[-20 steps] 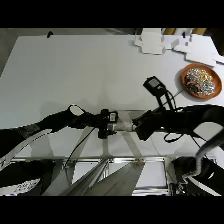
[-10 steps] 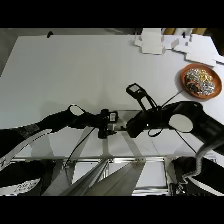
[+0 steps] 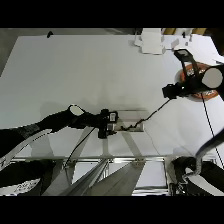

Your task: Fold the box and place the chain.

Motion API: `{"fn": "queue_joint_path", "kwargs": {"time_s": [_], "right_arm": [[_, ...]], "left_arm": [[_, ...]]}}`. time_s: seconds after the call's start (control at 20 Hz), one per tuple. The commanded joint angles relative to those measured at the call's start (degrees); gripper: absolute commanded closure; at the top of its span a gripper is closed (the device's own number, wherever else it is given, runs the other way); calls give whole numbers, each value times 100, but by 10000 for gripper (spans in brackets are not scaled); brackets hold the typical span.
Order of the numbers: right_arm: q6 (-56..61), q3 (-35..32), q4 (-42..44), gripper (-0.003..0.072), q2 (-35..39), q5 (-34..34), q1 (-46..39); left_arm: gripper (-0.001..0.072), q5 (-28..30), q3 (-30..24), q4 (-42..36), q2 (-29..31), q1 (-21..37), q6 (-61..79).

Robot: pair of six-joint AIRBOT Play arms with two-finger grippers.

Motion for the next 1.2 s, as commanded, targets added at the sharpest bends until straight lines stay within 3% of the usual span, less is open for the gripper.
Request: {"fn": "queue_joint_path", "kwargs": {"time_s": [0.0,0.1,0.25,0.45,0.9,1.15], "right_arm": [[7,31,-111,368,-695,-140,-861],[9,22,-107,360,-1038,-372,-914],[7,-7,-63,246,-1602,-553,-914],[7,-11,-52,251,-2024,-645,-896],[9,-15,114,351,-2474,-800,-614],[7,-17,94,572,-2544,-592,-575]], "left_arm": [[368,0,-2,0,4,2,2],[368,2,-2,0,4,2,2],[368,2,0,0,4,2,2],[368,0,0,0,4,2,2],[368,2,0,0,4,2,2],[368,2,0,0,4,2,2]]}}
